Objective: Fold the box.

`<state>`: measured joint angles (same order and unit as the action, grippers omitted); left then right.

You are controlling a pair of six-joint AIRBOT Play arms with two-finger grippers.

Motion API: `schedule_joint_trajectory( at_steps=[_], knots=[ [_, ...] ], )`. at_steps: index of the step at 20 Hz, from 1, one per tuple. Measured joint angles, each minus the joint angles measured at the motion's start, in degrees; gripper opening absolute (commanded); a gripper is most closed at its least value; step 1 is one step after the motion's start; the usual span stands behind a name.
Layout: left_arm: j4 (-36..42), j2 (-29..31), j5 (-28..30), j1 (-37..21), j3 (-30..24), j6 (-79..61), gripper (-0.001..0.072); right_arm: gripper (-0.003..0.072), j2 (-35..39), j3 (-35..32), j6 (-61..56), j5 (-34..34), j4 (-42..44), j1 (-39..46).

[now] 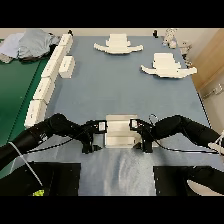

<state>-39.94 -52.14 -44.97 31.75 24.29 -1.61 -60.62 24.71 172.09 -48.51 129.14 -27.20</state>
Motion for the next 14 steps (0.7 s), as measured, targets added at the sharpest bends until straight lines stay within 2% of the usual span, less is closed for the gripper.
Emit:
schedule_joint_trajectory(
  at_steps=[4,14],
  knots=[
    [8.68,-3.63,3.39,0.00,-1.31,-8.37,0.0685,0.0484,0.00,0.00,0.02,0.00,-0.09,0.00],
    [13.18,-8.96,8.70,3.93,-1.77,-12.17,0.0684,0.0484,0.00,0.00,0.07,-0.02,-0.17,0.00]
  ],
)
